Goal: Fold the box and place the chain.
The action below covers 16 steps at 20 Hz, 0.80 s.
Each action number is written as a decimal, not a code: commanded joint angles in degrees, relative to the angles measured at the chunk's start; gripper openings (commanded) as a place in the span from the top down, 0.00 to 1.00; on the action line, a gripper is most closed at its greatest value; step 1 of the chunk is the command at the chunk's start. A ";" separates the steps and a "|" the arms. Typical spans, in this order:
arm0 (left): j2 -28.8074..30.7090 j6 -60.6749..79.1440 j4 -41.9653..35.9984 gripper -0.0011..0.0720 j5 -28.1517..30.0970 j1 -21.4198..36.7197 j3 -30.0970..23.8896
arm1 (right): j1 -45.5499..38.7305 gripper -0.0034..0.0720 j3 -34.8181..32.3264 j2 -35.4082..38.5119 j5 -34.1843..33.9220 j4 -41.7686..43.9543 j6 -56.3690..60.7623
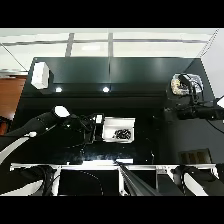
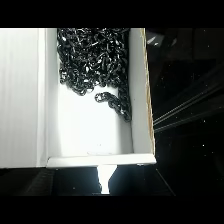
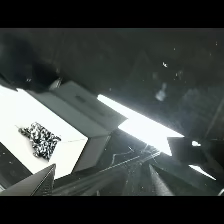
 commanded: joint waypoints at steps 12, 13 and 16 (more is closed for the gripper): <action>0.00 -0.24 -0.22 0.43 0.11 -0.04 0.04 | 21.84 0.02 9.22 -17.16 -3.34 1.22 -16.52; 0.00 -0.24 -0.22 0.43 0.11 -0.04 0.04 | 22.80 0.02 9.22 -17.16 -1.51 0.35 -17.57; 0.00 -0.24 -0.22 0.43 0.11 -0.04 0.04 | 25.11 0.02 9.22 -17.16 -2.10 -2.47 -20.81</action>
